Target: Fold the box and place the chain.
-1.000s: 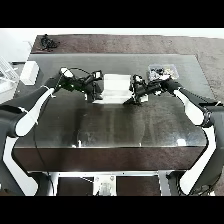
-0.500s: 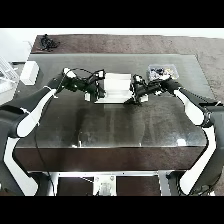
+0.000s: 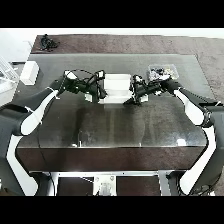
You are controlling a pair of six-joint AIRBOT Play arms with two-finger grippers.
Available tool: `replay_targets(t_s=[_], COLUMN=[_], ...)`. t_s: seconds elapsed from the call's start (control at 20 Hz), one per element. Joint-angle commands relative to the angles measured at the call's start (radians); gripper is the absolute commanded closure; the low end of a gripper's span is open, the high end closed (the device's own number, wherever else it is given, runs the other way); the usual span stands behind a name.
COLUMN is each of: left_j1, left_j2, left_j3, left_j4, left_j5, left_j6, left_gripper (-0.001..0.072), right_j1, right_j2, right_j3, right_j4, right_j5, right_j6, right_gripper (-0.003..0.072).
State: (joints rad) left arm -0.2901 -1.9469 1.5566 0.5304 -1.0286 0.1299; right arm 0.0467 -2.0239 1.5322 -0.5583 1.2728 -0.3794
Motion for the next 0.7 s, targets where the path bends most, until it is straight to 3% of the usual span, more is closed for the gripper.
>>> replay_targets(t_s=[0.0,0.05,0.1,0.15,0.2,0.25,0.55,0.6,0.65], left_j1=[0.000,0.000,0.000,0.000,0.000,0.000,0.000,0.000,0.000], left_j2=[-0.005,-0.005,-0.005,-0.005,-0.005,-0.005,-0.005,-0.005,-0.005], left_j3=[0.000,0.000,0.000,0.000,0.000,0.000,0.000,0.000,0.000], left_j4=[-0.037,-0.037,-0.037,-0.037,-0.037,-0.037,-0.036,-0.035,-0.032], left_j5=[0.007,0.013,0.016,0.015,0.015,0.016,0.019,0.024,0.031], left_j6=[0.003,0.008,0.008,0.010,0.011,0.010,0.010,0.010,0.015], left_gripper=[0.0588,0.0559,0.0422,0.0378,0.0275,0.0114,0.0091,0.0129,0.0273], right_j1=[0.000,0.000,0.000,0.000,0.000,0.000,0.000,0.000,0.000], right_j2=[0.000,0.000,0.000,0.000,0.000,0.000,0.000,0.000,0.000], right_j3=[0.000,0.000,0.000,0.000,0.000,0.000,0.000,0.000,0.000], right_j4=[0.001,0.001,0.001,0.001,0.001,0.001,0.001,0.001,0.001], right_j5=[0.000,0.000,0.000,0.000,0.000,0.000,0.000,0.000,0.000], right_j6=[0.001,0.001,0.001,0.001,0.001,0.001,0.001,0.001,0.001], right_gripper=[0.0105,0.0105,0.0105,0.0105,0.0105,0.0105,0.0105,0.0105,0.0105])
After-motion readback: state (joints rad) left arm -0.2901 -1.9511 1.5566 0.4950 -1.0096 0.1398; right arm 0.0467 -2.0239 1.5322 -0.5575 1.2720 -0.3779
